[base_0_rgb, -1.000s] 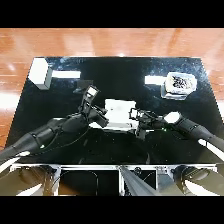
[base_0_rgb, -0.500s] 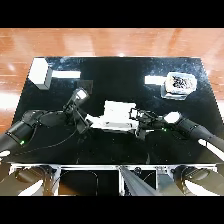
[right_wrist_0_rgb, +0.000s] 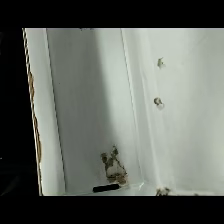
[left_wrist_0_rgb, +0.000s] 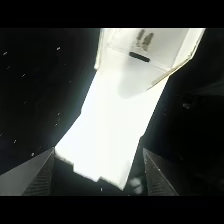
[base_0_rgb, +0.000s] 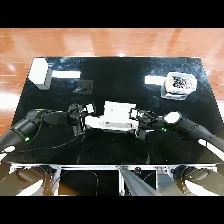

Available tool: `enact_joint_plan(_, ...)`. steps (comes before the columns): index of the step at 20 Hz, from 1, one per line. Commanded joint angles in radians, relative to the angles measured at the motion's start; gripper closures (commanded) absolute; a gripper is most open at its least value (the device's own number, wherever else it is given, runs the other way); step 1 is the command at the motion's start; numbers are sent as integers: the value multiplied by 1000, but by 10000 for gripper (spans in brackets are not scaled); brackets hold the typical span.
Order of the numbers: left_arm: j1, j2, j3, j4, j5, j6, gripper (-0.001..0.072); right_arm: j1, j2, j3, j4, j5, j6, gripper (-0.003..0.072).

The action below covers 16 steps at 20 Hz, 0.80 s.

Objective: Fold the box and place the chain.

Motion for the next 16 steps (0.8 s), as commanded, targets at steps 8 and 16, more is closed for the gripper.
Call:
enact_joint_plan(8,-64,-83,18,-119,-45,207,86,0,0,0,0,0,0,119)
enact_joint_plan(16,-87,-113,20,-140,-140,207,100,0,0,0,0,0,0,119)
